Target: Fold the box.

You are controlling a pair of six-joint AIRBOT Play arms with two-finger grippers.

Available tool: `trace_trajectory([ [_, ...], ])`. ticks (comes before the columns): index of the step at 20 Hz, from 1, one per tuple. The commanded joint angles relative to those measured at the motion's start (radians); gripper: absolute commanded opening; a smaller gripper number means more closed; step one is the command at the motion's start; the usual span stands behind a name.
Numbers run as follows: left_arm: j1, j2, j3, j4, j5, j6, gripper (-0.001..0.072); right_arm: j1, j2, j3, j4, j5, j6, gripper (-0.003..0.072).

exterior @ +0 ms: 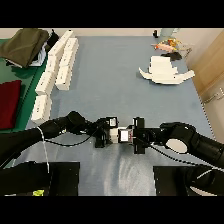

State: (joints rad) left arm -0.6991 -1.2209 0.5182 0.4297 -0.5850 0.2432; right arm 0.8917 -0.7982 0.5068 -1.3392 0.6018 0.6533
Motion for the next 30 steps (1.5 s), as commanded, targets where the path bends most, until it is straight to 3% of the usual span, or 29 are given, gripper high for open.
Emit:
trace_trajectory([
  [1,0.000,0.000,0.000,0.000,-0.001,0.000,0.0509,0.001,0.001,0.001,0.005,0.006,0.000,0.0276],
  [3,0.000,0.000,0.000,0.000,-0.001,0.000,0.0509,0.001,0.002,0.001,0.018,0.011,0.000,0.0275],
  [5,0.000,0.000,0.000,0.000,-0.001,0.000,0.0510,0.001,0.002,0.001,0.021,0.012,0.000,0.0162],
  [17,0.000,0.000,0.000,0.000,-0.001,0.000,0.0509,0.001,-0.034,-0.007,0.064,0.045,0.000,0.0156],
  [26,0.000,0.000,0.000,0.000,-0.001,0.000,0.0509,-0.006,0.067,0.009,0.064,0.034,0.072,0.0156],
  [28,0.000,0.000,0.000,0.000,-0.001,0.000,0.0509,-0.008,0.043,0.008,0.072,0.010,0.161,0.0004],
  [30,0.000,0.000,0.000,0.000,-0.001,0.000,0.0509,-0.008,0.018,-0.001,0.131,-0.043,0.202,0.0004],
])
